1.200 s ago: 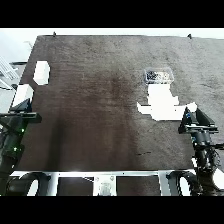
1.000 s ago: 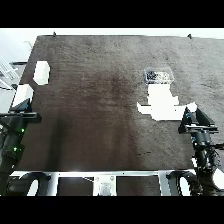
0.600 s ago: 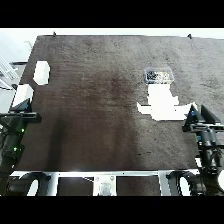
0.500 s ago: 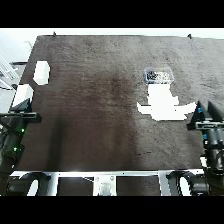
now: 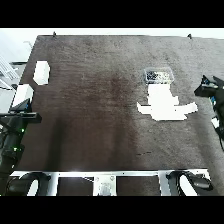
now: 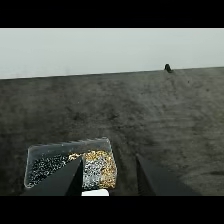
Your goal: Fold the box and place the chain.
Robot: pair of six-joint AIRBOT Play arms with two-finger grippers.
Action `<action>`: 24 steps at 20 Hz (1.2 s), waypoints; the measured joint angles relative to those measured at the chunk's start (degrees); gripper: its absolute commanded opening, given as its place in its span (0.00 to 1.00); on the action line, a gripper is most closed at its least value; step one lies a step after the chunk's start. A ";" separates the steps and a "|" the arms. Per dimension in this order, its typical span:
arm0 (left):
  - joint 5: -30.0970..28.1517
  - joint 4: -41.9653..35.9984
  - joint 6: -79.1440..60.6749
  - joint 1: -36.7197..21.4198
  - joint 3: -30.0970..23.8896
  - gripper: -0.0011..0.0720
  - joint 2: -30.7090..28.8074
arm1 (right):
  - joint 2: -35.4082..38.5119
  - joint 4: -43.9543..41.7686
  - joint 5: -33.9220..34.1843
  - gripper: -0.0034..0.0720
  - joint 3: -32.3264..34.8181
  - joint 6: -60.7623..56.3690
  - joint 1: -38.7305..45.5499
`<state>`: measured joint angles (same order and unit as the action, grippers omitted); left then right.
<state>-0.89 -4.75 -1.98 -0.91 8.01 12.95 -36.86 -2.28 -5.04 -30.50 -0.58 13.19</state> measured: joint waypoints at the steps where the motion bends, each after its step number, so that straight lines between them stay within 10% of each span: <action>1: 0.02 0.00 0.00 0.00 0.00 0.04 0.00 | -3.67 0.74 -2.99 0.53 -1.66 -1.66 2.43; 13: 0.00 0.00 0.00 0.00 0.00 0.04 0.00 | -34.60 57.35 -54.49 0.63 -34.69 -51.41 27.98; 18: 0.00 0.00 0.00 0.00 0.00 0.04 0.00 | -50.71 65.64 -73.88 0.63 -54.73 -55.78 29.20; 24: 0.00 0.00 0.00 0.00 0.00 0.04 0.00 | -61.42 67.93 -80.37 0.63 -61.57 -52.83 28.48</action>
<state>-0.89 -4.75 -1.98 -0.91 8.01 12.95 -98.28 65.65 -85.41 -92.07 -53.41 41.67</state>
